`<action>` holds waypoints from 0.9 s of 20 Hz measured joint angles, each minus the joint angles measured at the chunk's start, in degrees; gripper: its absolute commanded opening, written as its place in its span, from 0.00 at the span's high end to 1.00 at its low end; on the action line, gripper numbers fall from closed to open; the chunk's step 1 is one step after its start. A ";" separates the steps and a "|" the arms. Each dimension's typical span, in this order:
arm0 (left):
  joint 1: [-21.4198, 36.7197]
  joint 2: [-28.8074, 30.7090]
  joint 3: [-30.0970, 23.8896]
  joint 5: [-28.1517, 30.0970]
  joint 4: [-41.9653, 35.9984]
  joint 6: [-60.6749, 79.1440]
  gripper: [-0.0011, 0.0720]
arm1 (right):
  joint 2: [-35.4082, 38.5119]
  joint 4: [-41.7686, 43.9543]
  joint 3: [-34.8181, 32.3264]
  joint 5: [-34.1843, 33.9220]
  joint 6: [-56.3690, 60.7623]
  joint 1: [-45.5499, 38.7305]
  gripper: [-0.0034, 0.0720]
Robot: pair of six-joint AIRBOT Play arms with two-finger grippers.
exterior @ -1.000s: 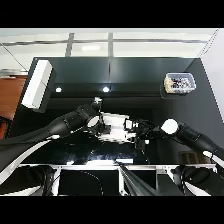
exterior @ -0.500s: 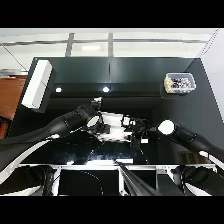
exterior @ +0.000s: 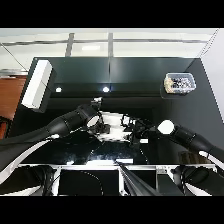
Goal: Fold the box and place the chain.
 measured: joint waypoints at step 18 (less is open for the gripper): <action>0.00 0.00 0.00 -0.02 -1.31 0.09 0.94 | 9.57 -11.39 0.07 9.73 29.29 -13.64 0.93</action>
